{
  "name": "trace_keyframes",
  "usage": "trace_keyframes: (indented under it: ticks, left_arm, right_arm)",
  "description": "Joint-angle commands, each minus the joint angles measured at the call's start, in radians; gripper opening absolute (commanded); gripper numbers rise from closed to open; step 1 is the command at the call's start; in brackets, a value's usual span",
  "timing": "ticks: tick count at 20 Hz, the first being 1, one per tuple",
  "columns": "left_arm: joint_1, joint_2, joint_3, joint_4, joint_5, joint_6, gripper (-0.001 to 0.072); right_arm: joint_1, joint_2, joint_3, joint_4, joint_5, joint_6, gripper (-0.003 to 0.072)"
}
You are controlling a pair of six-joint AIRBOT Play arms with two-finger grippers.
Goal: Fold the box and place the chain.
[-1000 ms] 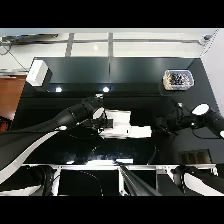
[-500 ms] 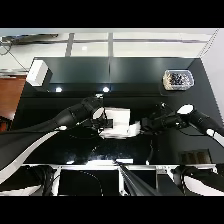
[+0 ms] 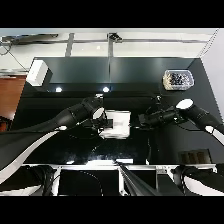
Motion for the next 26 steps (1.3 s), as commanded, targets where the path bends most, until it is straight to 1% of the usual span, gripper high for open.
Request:
trace_keyframes:
  ticks: [1, 2, 3, 4, 6, 8, 9, 10, 11, 15, 17, 18, 21, 23, 25, 26]
  left_arm:
    - [0.000, -0.001, -0.001, 0.000, 0.001, 0.000, 0.0027]
    - [0.000, -0.001, -0.001, 0.000, 0.001, 0.000, 0.0026]
    - [0.000, -0.001, -0.001, 0.000, 0.001, 0.000, 0.0026]
    - [0.000, -0.001, -0.001, 0.000, 0.001, 0.000, 0.0026]
    - [0.000, -0.001, -0.001, 0.000, 0.001, 0.000, 0.0026]
    - [0.000, -0.001, -0.001, 0.000, 0.001, 0.000, 0.0026]
    - [0.000, -0.001, -0.001, 0.000, 0.001, 0.000, 0.0026]
    - [0.000, -0.001, -0.001, 0.000, 0.001, 0.000, 0.0026]
    - [0.000, -0.001, -0.001, 0.000, 0.001, 0.000, 0.0026]
    - [0.000, -0.001, -0.001, 0.000, 0.001, 0.000, 0.0026]
    - [0.000, -0.001, -0.001, 0.000, 0.000, 0.000, 0.0026]
    - [0.000, -0.001, -0.001, 0.000, 0.000, 0.000, 0.0026]
    - [0.000, -0.001, -0.001, 0.000, 0.000, 0.000, 0.0026]
    - [0.000, -0.001, -0.001, 0.000, 0.001, 0.000, 0.0026]
    - [0.000, -0.001, -0.001, 0.000, 0.000, 0.000, 0.0026]
    - [0.000, -0.001, -0.001, 0.000, 0.000, 0.000, 0.0026]
  right_arm:
    - [0.082, 0.000, 0.029, -0.043, -0.060, 0.039, 0.0605]
    - [0.126, 0.000, 0.059, -0.120, -0.093, 0.116, 0.0604]
    - [0.175, 0.000, 0.093, -0.212, -0.121, 0.221, 0.0561]
    - [0.232, 0.000, 0.134, -0.320, -0.139, 0.341, 0.0499]
    - [0.338, 0.000, 0.208, -0.533, -0.151, 0.567, 0.0492]
    - [0.432, 0.000, 0.262, -0.764, -0.151, 0.840, 0.0484]
    - [0.464, -0.001, 0.279, -0.837, -0.145, 0.939, 0.0484]
    - [0.490, -0.003, 0.291, -0.900, -0.135, 1.036, 0.0460]
    - [0.510, -0.008, 0.301, -0.932, -0.125, 1.093, 0.0365]
    - [0.586, -0.082, 0.356, -0.946, -0.052, 1.232, 0.0363]
    - [0.622, -0.125, 0.378, -0.948, -0.042, 1.275, 0.0363]
    - [0.633, -0.144, 0.381, -0.946, -0.040, 1.299, 0.0310]
    - [0.644, -0.161, 0.381, -0.951, -0.028, 1.328, 0.0304]
    - [0.644, -0.161, 0.381, -0.980, 0.004, 1.338, 0.0302]
    - [0.644, -0.161, 0.381, -0.992, 0.021, 1.339, 0.0230]
    - [0.644, -0.161, 0.381, -0.991, 0.016, 1.339, 0.0229]
